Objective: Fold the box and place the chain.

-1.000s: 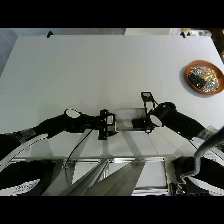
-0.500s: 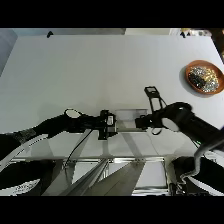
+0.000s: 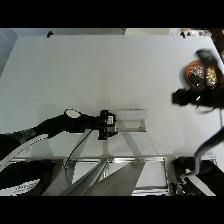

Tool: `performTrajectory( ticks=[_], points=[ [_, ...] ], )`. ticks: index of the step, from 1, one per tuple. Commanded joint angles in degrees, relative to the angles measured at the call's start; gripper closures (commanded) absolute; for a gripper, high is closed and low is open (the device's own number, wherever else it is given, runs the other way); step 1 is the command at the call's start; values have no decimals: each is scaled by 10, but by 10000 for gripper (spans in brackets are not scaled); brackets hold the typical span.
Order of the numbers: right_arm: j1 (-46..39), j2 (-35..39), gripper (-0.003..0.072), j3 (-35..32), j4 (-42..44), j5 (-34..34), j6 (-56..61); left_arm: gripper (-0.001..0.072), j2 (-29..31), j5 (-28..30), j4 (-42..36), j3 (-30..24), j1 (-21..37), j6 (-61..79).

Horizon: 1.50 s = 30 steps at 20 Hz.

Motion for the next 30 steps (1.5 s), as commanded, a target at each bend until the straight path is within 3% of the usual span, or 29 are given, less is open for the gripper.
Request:
performTrajectory(
  ticks=[1, 4, 7, 10, 11, 12, 14, 21, 30],
  points=[
    [-157, -101, 509, 88, 49, -15, -98, 575, 0, 0, 0, 0, 0, 1],
    [-231, -222, 515, 135, 44, -43, -128, 575, 0, 0, 0, 0, 0, 1],
    [-289, -327, 599, 176, 30, -82, -146, 575, 0, 0, 0, 0, 0, 1],
    [-332, -417, 597, 227, 31, -103, -146, 575, 0, 0, 0, 0, 0, 1],
    [-342, -444, 551, 243, 31, -113, -146, 575, 0, 0, 0, 0, 0, 1],
    [-351, -468, 431, 257, 31, -118, -146, 575, 0, 0, 0, 0, 0, 1],
    [-364, -505, 406, 276, 31, -129, -148, 575, 0, 0, 0, 0, 0, 1],
    [-371, -554, 412, 278, 35, -201, -151, 575, 0, 0, 0, 0, 0, 1],
    [-371, -576, 410, 278, 60, -204, -289, 575, 0, 0, 0, 0, 0, 1]
  ],
)
